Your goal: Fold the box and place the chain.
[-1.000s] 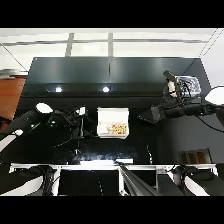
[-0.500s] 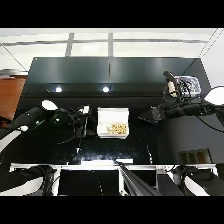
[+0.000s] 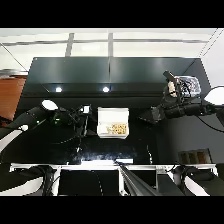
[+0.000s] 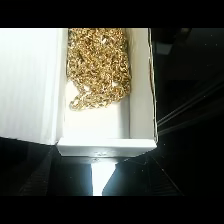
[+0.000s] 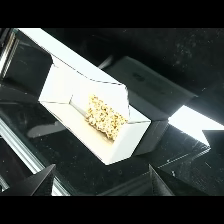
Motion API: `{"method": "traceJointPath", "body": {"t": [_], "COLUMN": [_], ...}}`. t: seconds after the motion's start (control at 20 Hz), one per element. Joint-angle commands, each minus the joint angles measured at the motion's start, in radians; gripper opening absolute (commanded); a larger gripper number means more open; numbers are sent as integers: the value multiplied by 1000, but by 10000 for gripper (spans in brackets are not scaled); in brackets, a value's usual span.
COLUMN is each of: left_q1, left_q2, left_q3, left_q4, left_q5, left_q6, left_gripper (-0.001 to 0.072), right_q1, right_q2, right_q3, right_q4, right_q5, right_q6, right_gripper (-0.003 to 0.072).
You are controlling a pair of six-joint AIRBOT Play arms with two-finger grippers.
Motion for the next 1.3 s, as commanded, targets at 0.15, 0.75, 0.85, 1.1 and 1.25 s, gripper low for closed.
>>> {"method": "traceJointPath", "body": {"t": [0.15, 0.75, 0.85, 1.1, 1.25], "left_q1": [-13, -46, -57, -57, -57], "left_q2": [-5, -6, -6, -6, -6], "left_q3": [2, 2, 2, 2, 2], "left_q4": [24, 45, 55, 55, 56], "left_q5": [-2, 57, 68, 68, 68], "left_q6": [-53, -117, -126, -126, -126], "left_gripper": [704, 710, 710, 708, 707], "right_q1": [0, 0, 0, 0, 0], "right_q2": [0, 0, 0, 0, 0], "right_q3": [0, 0, 0, 0, 0], "right_q4": [0, -14, -14, -15, -15], "right_q5": [0, -1, -3, -20, -28], "right_q6": [0, 0, 0, 0, 0], "right_gripper": [672, 673, 672, 672, 672]}}
